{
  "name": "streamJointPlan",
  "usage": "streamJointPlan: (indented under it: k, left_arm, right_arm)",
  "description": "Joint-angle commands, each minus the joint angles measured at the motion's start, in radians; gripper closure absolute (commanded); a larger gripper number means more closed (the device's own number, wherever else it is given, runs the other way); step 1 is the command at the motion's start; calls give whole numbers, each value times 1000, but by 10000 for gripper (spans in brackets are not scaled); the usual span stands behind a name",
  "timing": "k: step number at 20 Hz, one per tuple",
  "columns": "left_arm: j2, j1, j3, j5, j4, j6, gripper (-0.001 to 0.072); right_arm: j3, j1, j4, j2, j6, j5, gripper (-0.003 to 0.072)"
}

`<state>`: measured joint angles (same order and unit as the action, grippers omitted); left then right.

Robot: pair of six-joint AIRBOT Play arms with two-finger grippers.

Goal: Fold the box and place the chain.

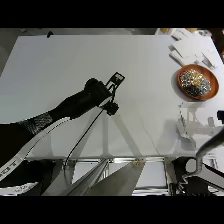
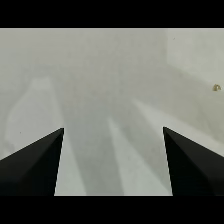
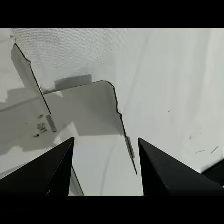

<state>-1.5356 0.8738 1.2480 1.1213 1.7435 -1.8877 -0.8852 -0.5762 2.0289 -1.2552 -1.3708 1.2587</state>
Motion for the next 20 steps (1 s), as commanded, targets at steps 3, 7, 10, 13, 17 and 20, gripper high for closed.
streamJointPlan:
  k: [3, 7, 10, 13, 17, 20]
  left_arm:
    - [-1, 0, 0, -37, -1, 3, 17]
    - [-3, 0, 0, -71, 0, 3, 17]
    - [-3, 0, 0, -98, -1, 25, 18]
    - [30, -6, 0, -91, -35, 106, 20]
    - [180, -135, 0, -47, -248, 211, 248]
    - [261, -262, 0, 101, -382, 303, 133]
  right_arm:
    - [-1, -2, 107, -79, -72, 11, 363]
    - [-1, -2, 154, -116, -109, 33, 494]
    - [-1, 1, 139, -129, -113, 42, 668]
    - [-1, 79, 100, -82, -114, 39, 668]
    - [-1, 294, -79, 39, -107, 48, 669]
    - [3, 444, -256, 130, -84, 66, 669]
